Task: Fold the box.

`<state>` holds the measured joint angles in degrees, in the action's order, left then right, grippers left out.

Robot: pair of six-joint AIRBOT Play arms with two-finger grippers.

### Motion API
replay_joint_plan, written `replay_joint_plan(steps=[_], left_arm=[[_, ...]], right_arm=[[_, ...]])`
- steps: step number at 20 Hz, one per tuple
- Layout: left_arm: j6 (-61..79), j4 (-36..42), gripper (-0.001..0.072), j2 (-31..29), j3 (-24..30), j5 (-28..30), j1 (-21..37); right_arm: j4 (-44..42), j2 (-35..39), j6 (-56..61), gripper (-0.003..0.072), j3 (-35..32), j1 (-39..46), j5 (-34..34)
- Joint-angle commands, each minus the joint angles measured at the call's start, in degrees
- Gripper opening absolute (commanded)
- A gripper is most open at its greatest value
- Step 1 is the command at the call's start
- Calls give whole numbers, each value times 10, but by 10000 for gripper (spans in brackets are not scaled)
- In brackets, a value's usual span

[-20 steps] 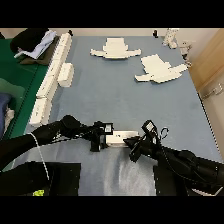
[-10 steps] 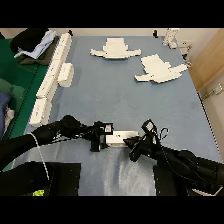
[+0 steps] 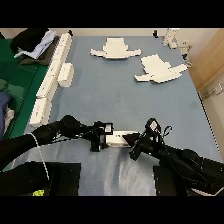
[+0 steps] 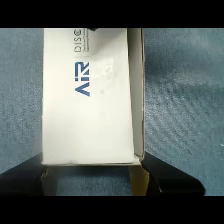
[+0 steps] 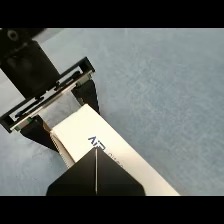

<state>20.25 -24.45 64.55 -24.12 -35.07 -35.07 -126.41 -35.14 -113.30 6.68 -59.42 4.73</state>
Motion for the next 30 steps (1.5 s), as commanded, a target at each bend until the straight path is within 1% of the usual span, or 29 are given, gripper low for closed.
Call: replay_joint_plan(steps=[1, 4, 6, 7, 10, 12, 15, 17, 19, 20, 21, 24, 28, 30], left_arm=[[1, 0, 534, 0, 0, 0, 0], [1, 0, 534, 0, 0, 0, 0], [1, 0, 534, 0, 0, 0, 0], [1, 0, 534, 0, 0, 0, 0], [1, 0, 534, 0, 0, 0, 0], [0, 0, 534, 0, 0, 0, 0], [1, 0, 534, 0, 0, 0, 0], [1, 0, 534, 0, 0, 0, 0], [2, 0, 534, 0, 0, 1, 0], [1, 0, 534, 0, 0, 1, 0], [1, 0, 534, 0, 0, 1, 0], [1, 0, 534, 0, 0, 2, 0], [1, 3, 534, 0, -1, 0, 0], [-32, 2, 534, -8, -2, 2, 3]], right_arm=[[23, 27, -26, 4, 2, 2, 9], [23, 22, -64, 4, 14, 10, 1], [24, 6, -107, 4, 50, 44, -37], [29, -9, -127, 4, 80, 71, -71], [95, -71, -131, 4, 193, 174, -198], [136, -123, -104, 4, 281, 251, -296], [225, -208, 20, 4, 413, 336, -450], [296, -271, 107, 4, 493, 364, -566], [352, -328, 195, 4, 549, 377, -665], [372, -353, 235, 4, 568, 379, -702], [383, -372, 264, 4, 579, 381, -726], [376, -397, 275, 6, 582, 380, -731], [369, -399, 275, 6, 582, 380, -732], [368, -399, 274, 6, 582, 380, -732]])
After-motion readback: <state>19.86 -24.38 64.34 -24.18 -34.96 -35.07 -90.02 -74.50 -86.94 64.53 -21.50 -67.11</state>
